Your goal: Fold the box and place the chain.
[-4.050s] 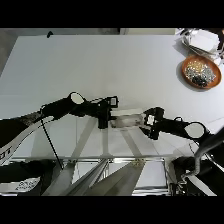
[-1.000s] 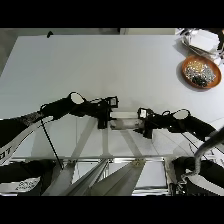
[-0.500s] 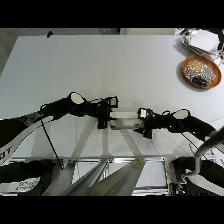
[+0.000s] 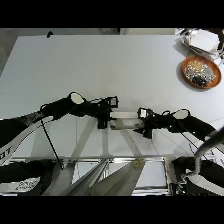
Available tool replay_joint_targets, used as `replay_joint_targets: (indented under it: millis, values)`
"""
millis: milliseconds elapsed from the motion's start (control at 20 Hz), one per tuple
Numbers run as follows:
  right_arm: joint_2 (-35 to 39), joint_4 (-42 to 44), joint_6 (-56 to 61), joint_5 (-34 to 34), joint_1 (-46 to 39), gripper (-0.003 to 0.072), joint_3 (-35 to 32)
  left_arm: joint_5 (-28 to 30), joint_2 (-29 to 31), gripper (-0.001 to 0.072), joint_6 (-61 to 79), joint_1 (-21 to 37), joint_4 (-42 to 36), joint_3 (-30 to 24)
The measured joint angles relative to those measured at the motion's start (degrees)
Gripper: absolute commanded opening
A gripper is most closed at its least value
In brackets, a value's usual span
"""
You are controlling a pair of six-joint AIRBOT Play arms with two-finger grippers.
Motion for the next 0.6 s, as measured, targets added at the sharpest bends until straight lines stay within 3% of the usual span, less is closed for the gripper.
replay_joint_targets:
  millis: [550,600]
  values:
    - [0.0,0.0,0.0,0.1,0.0,0.0466,0.0,-0.7,0.0,0.0013,0.0,0.0,0.0,0.0]
    - [0.0,0.0,0.0,0.1,0.0,0.0466,0.0,-0.7,0.0,0.0078,0.0,0.0,0.0,0.0]
